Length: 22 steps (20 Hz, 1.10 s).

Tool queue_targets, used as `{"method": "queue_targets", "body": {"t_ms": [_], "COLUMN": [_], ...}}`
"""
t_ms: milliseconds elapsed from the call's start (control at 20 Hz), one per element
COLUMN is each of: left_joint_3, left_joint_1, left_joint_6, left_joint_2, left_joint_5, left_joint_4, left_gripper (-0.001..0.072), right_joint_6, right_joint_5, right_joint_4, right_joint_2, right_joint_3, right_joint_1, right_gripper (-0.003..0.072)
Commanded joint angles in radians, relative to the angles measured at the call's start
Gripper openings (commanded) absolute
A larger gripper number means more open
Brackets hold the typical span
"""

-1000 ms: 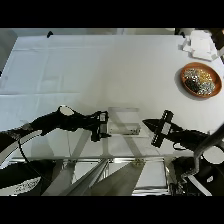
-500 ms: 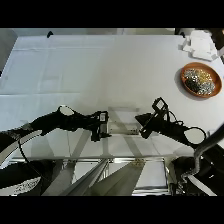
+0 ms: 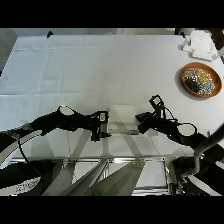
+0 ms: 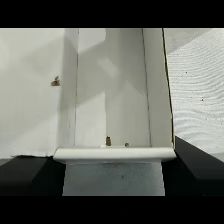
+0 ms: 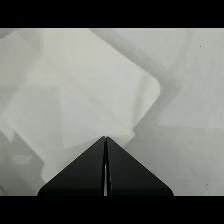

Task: Fold the box and place the chain.

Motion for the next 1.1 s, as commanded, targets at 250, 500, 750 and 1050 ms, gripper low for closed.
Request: {"method": "queue_targets", "body": {"t_ms": [250, 500, 750, 1050], "left_joint_3": [0.0, 0.0, 0.0, 0.0], "left_joint_1": [0.001, 0.001, 0.001, 0.0], "left_joint_6": [0.001, 0.0, -0.018, -0.018], "left_joint_2": [0.002, 0.002, 0.002, 0.002], "left_joint_5": [0.024, 0.079, 0.109, 0.124], "left_joint_4": [-0.004, -0.008, -0.05, -0.05], "left_gripper": [0.0271, 0.0271, 0.0271, 0.0272], "right_joint_6": [-0.003, -0.002, 0.212, 0.261], "right_joint_5": [0.18, 0.325, 0.394, 0.422], "right_joint_4": [0.13, -0.155, -0.517, -0.71], "right_joint_2": [-0.026, -0.026, -0.025, 0.039], "right_joint_3": [0.155, 0.246, 0.246, 0.246], "right_joint_1": [0.0, 0.0, 0.0, 0.0], "right_gripper": [0.0007, 0.0007, 0.0007, 0.0005]}}
